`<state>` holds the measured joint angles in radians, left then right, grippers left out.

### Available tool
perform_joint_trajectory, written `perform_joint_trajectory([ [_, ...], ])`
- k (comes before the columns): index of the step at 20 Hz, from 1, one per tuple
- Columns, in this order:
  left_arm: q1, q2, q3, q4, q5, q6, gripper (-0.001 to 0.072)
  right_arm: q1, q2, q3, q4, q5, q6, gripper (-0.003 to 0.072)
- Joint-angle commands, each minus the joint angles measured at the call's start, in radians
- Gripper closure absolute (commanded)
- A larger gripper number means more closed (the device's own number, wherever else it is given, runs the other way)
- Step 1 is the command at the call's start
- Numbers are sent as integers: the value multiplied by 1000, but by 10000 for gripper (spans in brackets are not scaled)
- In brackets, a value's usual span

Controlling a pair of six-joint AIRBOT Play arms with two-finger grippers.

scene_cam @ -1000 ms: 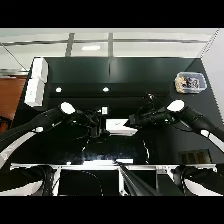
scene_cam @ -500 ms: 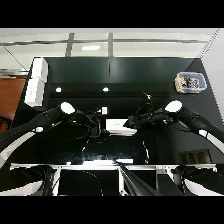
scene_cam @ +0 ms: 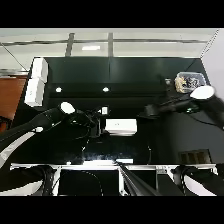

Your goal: Fold the box and place the chain.

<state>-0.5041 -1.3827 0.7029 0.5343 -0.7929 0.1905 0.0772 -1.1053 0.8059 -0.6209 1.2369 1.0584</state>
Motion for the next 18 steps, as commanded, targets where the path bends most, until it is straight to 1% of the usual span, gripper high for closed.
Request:
perform_joint_trajectory([
  [1, 1, 23, 28, 62, -27, -62, -11, -196, 99, 28, -112, 115, -4, 676],
  [3, 1, 66, 52, 176, -52, -175, -11, -278, 122, 28, -128, 150, -4, 676],
  [5, 0, 119, 71, 285, -88, -288, -11, -319, 126, 28, -142, 156, -4, 677],
  [7, -6, 160, 90, 318, -154, -361, -11, -325, 126, 28, -144, 130, -9, 676],
  [9, -39, 170, 113, 317, -158, -431, -11, -325, 126, 28, -143, 103, -19, 676],
  [12, -123, 145, 177, 317, -109, -482, -10, -325, 126, 27, -143, 77, -19, 676],
  [15, -183, 99, 221, 292, 19, -520, -9, -325, 126, 27, -144, 87, -19, 676],
  [16, -196, 67, 241, 263, 32, -520, -9, -325, 126, 27, -143, 84, -20, 676],
  [18, -219, -9, 289, 224, 9, -520, -9, -325, 126, 27, -143, 66, -20, 676],
])
